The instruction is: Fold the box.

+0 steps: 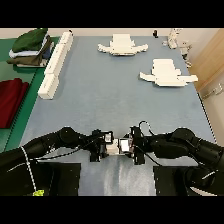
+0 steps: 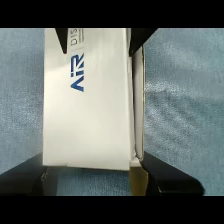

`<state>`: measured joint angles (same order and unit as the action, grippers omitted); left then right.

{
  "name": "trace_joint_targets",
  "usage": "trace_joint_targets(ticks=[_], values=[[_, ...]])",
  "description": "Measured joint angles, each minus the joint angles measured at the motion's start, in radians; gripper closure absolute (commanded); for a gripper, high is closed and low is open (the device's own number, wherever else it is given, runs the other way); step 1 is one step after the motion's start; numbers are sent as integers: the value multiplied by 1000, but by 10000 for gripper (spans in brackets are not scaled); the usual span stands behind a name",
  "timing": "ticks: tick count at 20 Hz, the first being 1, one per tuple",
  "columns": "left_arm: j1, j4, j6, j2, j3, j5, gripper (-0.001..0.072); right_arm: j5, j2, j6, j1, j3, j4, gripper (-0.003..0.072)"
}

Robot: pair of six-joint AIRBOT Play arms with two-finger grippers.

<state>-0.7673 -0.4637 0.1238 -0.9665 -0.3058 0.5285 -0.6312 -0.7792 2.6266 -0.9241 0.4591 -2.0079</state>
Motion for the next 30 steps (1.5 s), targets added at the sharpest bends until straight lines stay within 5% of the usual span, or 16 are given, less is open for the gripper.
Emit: trace_joint_targets(ticks=[5,7,20,22,24,30], values=[[0,-1,0,0,0,0,287,-5,0,0,0,0,-24,296],[0,-1,1,0,0,0,287,-5,0,0,0,0,-43,218],[0,0,0,0,0,-3,287,-5,80,-35,0,0,-133,223],[0,0,0,0,0,-3,287,3,129,-118,4,0,-149,384],[0,0,0,0,0,-3,287,18,172,-239,14,-5,-158,672],[0,0,0,0,0,-3,287,154,222,-519,25,-123,-229,686]])
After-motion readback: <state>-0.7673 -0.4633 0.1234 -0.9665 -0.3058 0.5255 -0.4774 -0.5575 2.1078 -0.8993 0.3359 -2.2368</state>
